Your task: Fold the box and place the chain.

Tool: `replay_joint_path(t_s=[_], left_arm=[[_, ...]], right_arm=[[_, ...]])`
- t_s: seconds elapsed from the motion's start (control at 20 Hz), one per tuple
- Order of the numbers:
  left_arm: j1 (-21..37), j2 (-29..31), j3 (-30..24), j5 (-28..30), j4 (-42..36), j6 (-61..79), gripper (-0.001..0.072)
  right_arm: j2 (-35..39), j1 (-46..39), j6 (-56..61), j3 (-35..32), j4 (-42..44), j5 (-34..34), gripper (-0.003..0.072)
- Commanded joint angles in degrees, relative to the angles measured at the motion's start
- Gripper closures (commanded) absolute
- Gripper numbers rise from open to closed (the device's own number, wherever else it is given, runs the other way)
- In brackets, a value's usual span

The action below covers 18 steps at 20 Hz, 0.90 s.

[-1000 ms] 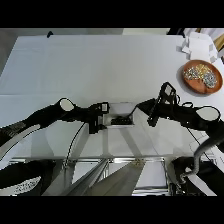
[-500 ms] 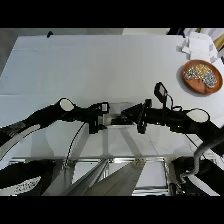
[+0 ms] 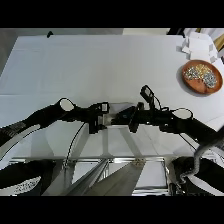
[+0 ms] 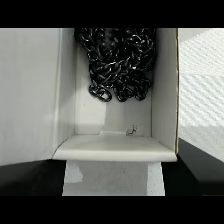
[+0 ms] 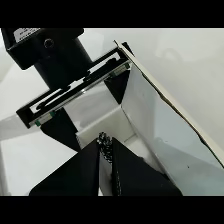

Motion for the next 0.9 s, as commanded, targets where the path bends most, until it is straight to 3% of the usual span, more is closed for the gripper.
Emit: replay_joint_path(t_s=[0.0, 0.15, 0.3, 0.4, 0.5, 0.55, 0.65, 0.85], left_arm=[[-0.02, 0.04, -0.02, 0.02, 0.02, 0.0, 0.0701], [-0.02, 0.04, -0.02, 0.02, 0.02, 0.0, 0.0701], [-0.02, 0.04, -0.02, 0.02, 0.02, 0.0, 0.0701], [-0.02, 0.02, -0.02, 0.02, 0.02, 0.0, 0.0701], [-0.02, 0.04, -0.02, 0.02, 0.02, 0.0, 0.0701], [-0.02, 0.04, -0.02, 0.02, 0.02, 0.0, 0.0701], [-0.02, 0.04, -0.02, 0.02, 0.02, 0.0, 0.0701], [-0.02, 0.02, -0.02, 0.02, 0.02, 0.0, 0.0701]], right_arm=[[-0.59, 1.49, -1.03, 0.52, 1.46, -5.27, 0.0494], [-0.57, 1.49, 1.31, 1.44, -1.46, -6.03, 0.0476], [-0.52, 1.49, 9.25, 5.62, -15.69, -2.54, 0.0478], [-0.55, 1.46, 16.85, 11.8, -30.36, 3.54, 0.0547], [-0.55, 0.07, 21.73, 18.99, -44.11, 10.51, 0.0669], [-0.55, -1.73, 21.79, 22.18, -47.74, 13.22, 0.0669], [-0.59, -6.73, 21.55, 26.64, -49.42, 13.57, 0.0669], [-5.64, -11.65, 15.63, 28.33, -40.46, 9.97, 0.0669]])
